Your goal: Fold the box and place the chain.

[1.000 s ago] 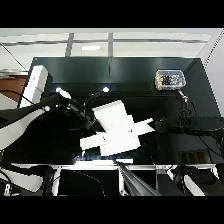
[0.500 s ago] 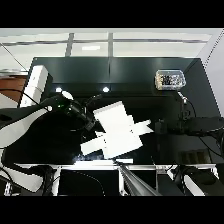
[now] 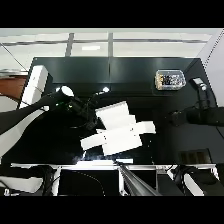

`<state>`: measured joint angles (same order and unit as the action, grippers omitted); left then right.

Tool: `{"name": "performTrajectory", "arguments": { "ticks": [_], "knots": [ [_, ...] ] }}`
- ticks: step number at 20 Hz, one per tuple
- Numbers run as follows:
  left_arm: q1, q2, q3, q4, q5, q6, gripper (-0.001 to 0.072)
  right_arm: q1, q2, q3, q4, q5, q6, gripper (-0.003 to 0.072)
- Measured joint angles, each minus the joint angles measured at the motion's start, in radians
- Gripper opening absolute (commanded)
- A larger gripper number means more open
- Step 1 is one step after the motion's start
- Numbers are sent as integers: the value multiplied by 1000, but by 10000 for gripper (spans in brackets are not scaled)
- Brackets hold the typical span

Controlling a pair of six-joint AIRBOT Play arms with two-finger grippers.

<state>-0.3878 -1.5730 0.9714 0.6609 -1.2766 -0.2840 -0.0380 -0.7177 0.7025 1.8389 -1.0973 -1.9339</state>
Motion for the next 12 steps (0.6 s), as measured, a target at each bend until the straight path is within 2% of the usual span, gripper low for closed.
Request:
{"name": "performTrajectory", "arguments": {
  "ticks": [3, 6, 9, 12],
  "knots": [
    [-72, 83, 3, 101, 152, 13, 26, -9, 0, 27, -116, 45, -7, 717],
    [-113, 107, -5, 163, 240, 69, 29, -8, -12, 29, -132, 76, -8, 718],
    [-125, 80, -18, 195, 259, 95, 27, -5, -30, -21, -19, 146, -39, 718],
    [-132, 58, -23, 194, 255, 105, 27, 31, -40, -106, 177, 266, -233, 718]
  ]
}}
